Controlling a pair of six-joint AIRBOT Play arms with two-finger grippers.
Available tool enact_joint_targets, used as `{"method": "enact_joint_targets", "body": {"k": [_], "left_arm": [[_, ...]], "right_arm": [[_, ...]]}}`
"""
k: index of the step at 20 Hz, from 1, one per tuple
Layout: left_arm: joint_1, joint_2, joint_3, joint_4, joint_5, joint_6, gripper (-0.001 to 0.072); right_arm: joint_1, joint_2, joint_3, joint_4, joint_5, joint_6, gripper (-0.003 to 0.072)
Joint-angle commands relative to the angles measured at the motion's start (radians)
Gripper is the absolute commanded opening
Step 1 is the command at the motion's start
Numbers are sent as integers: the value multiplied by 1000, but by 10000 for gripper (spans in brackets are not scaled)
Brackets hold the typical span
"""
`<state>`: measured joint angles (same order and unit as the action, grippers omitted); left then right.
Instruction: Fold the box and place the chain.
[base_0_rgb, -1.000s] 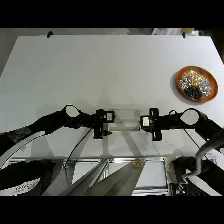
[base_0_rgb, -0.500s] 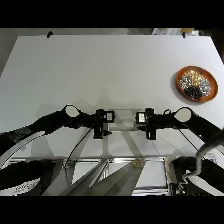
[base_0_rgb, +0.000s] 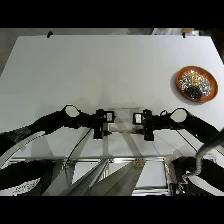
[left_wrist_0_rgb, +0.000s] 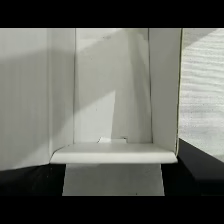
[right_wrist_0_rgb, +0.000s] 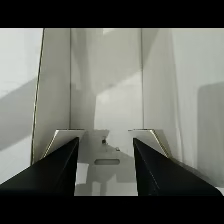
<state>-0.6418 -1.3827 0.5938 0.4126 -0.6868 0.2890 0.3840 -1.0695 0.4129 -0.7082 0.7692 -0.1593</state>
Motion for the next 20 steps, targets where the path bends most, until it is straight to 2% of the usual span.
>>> {"method": "enact_joint_targets", "body": {"k": [1,2,4,5,7,8,13,17,20], "left_arm": [[0,0,0,0,1,-1,205],[0,0,0,-1,2,-1,205],[0,0,0,0,1,-1,205],[0,0,0,0,2,-1,205],[0,0,0,-1,2,-1,205],[0,0,0,-1,2,-1,205],[0,0,0,0,2,-1,205],[0,0,0,-1,1,-1,205],[0,0,0,0,2,-1,205]], "right_arm": [[-12,85,0,-50,2,83,384],[-24,121,0,-65,8,121,347],[-58,193,0,-113,44,193,197],[-77,229,0,-140,76,220,154],[-119,291,0,-179,136,320,127],[-143,317,0,-193,160,379,16],[-268,404,0,-215,97,812,17],[-377,377,-27,-377,117,1203,17],[-396,303,-66,-297,137,1230,17]]}}
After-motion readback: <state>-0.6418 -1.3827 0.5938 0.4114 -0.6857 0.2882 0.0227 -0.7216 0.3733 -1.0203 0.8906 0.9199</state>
